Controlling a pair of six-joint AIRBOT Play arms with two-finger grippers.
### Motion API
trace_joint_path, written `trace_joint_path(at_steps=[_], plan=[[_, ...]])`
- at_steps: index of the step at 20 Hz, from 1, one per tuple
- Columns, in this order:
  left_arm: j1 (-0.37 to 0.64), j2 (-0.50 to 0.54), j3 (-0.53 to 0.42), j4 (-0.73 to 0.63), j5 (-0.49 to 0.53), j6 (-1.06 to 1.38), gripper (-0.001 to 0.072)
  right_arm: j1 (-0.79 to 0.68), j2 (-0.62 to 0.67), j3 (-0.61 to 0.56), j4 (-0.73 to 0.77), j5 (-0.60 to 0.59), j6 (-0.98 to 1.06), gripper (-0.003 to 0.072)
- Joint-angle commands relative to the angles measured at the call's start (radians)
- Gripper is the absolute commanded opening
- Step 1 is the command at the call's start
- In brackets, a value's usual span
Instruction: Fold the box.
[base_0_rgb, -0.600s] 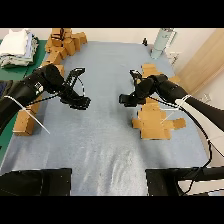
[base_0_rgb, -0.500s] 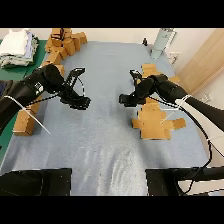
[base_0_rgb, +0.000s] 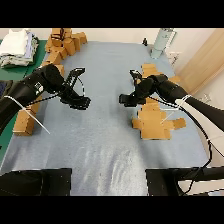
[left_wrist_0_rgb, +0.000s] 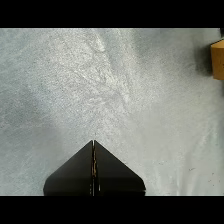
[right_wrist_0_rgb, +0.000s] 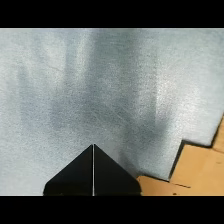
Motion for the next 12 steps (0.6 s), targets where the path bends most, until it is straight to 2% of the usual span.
trace_joint_path(at_steps=[1, 4, 6, 8, 11, 12], plan=[[0.0, 0.0, 0.0, 0.0, 0.0, 0.0, 0.0013, 0.0, 0.0, 0.001, 0.0, 0.001, 0.0, 0.0005], [0.0, 0.0, 0.0, 0.0, 0.0, 0.0, 0.0013, 0.0, -0.002, 0.001, 0.006, 0.01, 0.01, 0.0005], [0.0, 0.0, 0.0, 0.0, 0.0, 0.0, 0.0013, 0.0, -0.005, 0.001, 0.047, 0.011, 0.1, 0.0005], [0.0, 0.0, 0.0, -0.002, 0.029, 0.001, 0.0013, -0.024, -0.005, 0.04, 0.001, -0.024, 0.148, 0.0005], [0.0, -0.001, 0.0, -0.004, 0.116, 0.001, 0.0013, -0.177, -0.005, 0.225, -0.245, -0.382, 0.156, 0.0016], [0.0, -0.001, 0.0, -0.004, 0.119, 0.001, 0.0013, -0.244, -0.005, 0.267, -0.339, -0.496, 0.156, 0.0131]])
